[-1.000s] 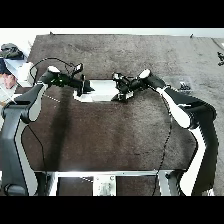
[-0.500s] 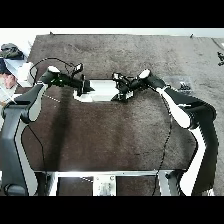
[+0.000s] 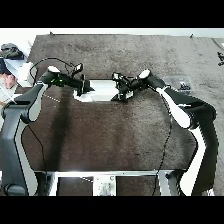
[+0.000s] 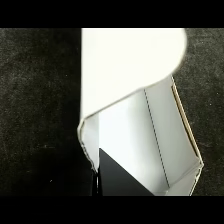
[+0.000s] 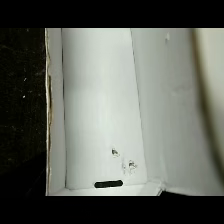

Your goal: Fold the box and place the chain.

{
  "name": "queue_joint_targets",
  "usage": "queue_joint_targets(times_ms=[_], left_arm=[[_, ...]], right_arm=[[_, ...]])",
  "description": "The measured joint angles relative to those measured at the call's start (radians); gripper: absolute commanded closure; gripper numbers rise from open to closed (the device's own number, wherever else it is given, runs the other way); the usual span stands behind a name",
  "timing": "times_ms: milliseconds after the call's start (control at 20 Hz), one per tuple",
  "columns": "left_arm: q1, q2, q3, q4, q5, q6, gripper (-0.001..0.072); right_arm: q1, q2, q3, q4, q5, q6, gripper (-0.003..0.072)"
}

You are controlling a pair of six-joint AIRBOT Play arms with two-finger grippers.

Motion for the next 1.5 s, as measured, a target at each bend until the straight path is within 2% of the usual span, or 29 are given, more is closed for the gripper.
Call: queue_joint_targets(times_ms=[150, 200, 250, 700, 900, 1050, 1150, 1200, 1250, 1500], left_arm=[[0.000, 0.000, 0.000, 0.000, 0.000, 0.000, 0.0695], [0.000, 0.000, 0.000, 0.000, 0.000, 0.000, 0.0501], [-0.001, 0.000, 0.000, 0.018, 0.005, 0.000, 0.0269], [0.016, 0.013, 0.000, -0.036, -0.032, -0.029, 0.0263], [0.062, 0.064, 0.000, -0.044, -0.073, -0.041, 0.0261], [0.095, 0.114, 0.001, -0.050, -0.117, -0.050, 0.0268], [0.101, 0.140, 0.002, -0.054, -0.146, -0.056, 0.0465], [0.100, 0.149, 0.002, -0.058, -0.161, -0.056, 0.0630], [0.098, 0.155, 0.002, -0.050, -0.176, -0.055, 0.0701], [0.058, 0.196, 0.000, -0.006, -0.232, -0.083, 0.0706]], right_arm=[[0.000, 0.000, 0.000, 0.000, 0.000, 0.000, 0.0412], [0.000, 0.000, 0.000, 0.000, -0.001, 0.000, 0.0412], [0.000, 0.000, 0.000, 0.005, -0.016, 0.002, 0.0412], [-0.001, 0.000, 0.000, 0.003, -0.006, 0.001, 0.0412], [-0.001, 0.000, 0.000, 0.000, -0.002, 0.000, 0.0412], [-0.001, 0.000, 0.000, 0.000, -0.001, 0.000, 0.0412], [-0.001, 0.000, 0.000, 0.000, -0.001, 0.000, 0.0412], [-0.001, 0.000, 0.000, 0.000, -0.001, 0.000, 0.0412], [-0.001, 0.000, 0.000, 0.000, -0.001, 0.000, 0.0412], [-0.001, 0.000, 0.000, 0.000, -0.001, 0.000, 0.0412]])
